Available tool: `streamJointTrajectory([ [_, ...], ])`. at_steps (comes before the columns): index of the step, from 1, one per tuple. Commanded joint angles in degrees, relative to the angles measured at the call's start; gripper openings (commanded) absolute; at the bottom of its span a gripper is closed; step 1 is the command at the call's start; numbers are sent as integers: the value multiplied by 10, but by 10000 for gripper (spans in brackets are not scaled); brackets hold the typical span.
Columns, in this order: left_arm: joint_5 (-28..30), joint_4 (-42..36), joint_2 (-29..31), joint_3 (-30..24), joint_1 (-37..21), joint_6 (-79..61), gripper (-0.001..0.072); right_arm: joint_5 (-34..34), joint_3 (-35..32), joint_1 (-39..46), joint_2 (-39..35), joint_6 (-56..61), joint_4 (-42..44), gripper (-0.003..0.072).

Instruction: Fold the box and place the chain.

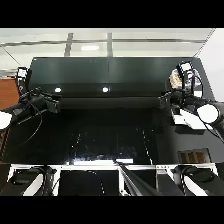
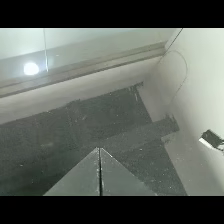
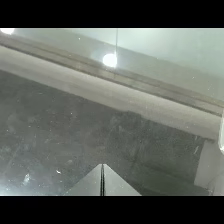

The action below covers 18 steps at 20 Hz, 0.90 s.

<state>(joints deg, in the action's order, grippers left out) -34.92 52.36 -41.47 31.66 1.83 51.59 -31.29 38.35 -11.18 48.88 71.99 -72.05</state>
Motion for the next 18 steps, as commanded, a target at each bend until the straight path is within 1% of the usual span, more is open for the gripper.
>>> streamJointTrajectory([
  [1,0,0,0,0,0,0,31,0,0,0,0,0,0,14],
  [14,0,0,0,0,0,0,31,0,0,0,0,2,4,14],
  [16,0,0,0,0,0,0,31,5,0,0,0,2,33,14],
  [18,0,0,0,0,0,0,31,16,0,0,0,2,82,14],
])
